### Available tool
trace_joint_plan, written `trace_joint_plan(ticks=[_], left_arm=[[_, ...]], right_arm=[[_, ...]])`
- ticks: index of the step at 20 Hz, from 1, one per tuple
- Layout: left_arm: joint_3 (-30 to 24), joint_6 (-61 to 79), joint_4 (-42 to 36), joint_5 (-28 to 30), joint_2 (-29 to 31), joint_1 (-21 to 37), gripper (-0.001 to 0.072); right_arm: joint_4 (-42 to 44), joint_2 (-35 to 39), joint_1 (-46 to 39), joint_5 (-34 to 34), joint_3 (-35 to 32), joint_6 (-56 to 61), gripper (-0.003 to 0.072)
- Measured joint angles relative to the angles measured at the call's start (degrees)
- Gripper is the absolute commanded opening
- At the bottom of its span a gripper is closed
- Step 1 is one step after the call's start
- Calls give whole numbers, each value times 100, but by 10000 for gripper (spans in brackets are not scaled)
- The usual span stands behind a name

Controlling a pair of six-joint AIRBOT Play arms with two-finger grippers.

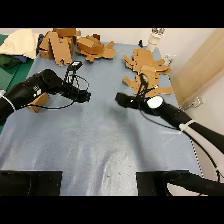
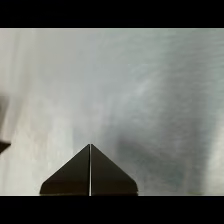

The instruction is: Fold the box.

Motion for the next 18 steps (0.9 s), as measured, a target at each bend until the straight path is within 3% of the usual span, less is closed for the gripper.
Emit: trace_joint_plan(ticks=[2,7,13,18], left_arm=[[0,2,0,96,0,4,12],[0,13,0,236,0,11,12],[0,15,0,271,0,11,12],[0,-24,0,271,0,11,12]], right_arm=[[20,-177,-708,557,380,240,33],[-44,-610,-2942,1884,1532,490,439],[-468,-1593,-4765,2599,2699,529,439],[-538,-2730,-5265,2920,3694,177,439]])
